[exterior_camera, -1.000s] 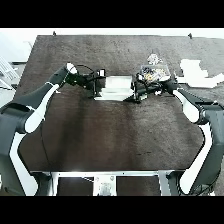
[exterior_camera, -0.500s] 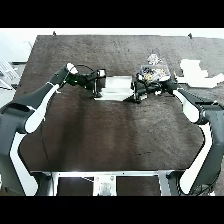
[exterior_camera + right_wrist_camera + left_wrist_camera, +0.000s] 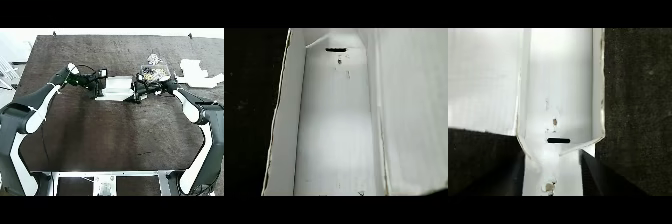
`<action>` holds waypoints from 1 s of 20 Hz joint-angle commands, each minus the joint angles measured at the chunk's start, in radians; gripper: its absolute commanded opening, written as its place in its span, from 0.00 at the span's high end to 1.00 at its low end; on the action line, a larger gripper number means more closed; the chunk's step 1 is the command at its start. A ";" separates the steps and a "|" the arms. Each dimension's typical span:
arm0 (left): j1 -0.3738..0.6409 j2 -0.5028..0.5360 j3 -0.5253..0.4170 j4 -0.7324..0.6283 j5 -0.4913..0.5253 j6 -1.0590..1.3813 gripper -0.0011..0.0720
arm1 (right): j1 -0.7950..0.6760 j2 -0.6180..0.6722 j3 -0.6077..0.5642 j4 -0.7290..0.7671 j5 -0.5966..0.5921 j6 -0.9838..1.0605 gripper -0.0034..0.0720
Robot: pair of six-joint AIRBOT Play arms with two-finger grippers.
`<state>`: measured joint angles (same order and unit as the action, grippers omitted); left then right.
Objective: Fold the box and place the chain.
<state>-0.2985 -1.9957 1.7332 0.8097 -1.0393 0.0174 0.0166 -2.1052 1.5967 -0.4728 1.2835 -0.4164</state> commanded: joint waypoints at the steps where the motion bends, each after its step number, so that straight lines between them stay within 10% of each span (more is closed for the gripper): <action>1: -0.002 0.000 0.000 -0.002 0.011 0.002 0.46 | 0.001 -0.001 0.001 0.001 0.000 0.001 0.18; 20: -0.043 -0.002 -0.001 -0.049 0.036 0.005 0.51 | 0.001 -0.001 0.001 0.001 0.000 0.001 0.18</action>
